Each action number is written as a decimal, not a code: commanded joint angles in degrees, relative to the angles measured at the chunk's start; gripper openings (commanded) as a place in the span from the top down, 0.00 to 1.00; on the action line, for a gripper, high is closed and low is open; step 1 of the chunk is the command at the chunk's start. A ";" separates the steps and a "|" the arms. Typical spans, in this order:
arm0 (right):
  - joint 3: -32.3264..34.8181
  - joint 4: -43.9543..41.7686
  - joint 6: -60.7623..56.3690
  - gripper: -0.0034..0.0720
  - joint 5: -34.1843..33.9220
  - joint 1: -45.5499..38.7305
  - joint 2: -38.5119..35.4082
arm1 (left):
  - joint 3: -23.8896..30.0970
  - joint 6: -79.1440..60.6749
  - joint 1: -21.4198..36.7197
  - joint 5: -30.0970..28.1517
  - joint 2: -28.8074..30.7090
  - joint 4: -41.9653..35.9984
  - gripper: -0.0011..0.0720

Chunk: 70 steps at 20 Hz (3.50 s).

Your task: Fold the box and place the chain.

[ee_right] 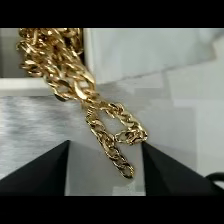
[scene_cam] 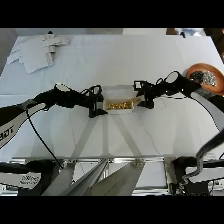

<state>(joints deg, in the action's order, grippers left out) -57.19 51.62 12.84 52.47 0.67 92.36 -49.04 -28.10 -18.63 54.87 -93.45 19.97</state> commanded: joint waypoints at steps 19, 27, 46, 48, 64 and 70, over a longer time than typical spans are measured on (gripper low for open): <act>0.04 0.85 -11.56 0.94 0.81 1.40 -13.84 | 0.00 0.00 -0.02 0.00 -0.02 0.04 0.86; 0.04 -9.16 -10.86 0.94 12.55 1.42 -19.61 | 0.00 0.00 -0.02 0.00 -0.02 0.02 0.86; 0.07 -11.82 -2.71 0.53 13.40 -8.76 -14.40 | 0.00 0.00 -0.02 0.00 -0.02 0.02 0.86; 0.07 -11.80 -0.46 0.53 12.02 -10.43 -11.89 | 0.00 0.00 -0.02 0.00 -0.02 0.02 0.86; 0.04 -17.70 7.52 0.53 6.36 -3.93 3.58 | 0.00 0.00 -0.02 0.00 -0.02 0.02 0.86; 0.04 -18.21 8.13 0.90 4.37 -3.93 3.58 | 0.00 0.00 -0.02 0.00 -0.02 0.02 0.86</act>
<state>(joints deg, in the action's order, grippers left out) -57.12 33.89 20.47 57.93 -3.36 95.85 -49.01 -28.08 -18.63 54.87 -93.45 19.97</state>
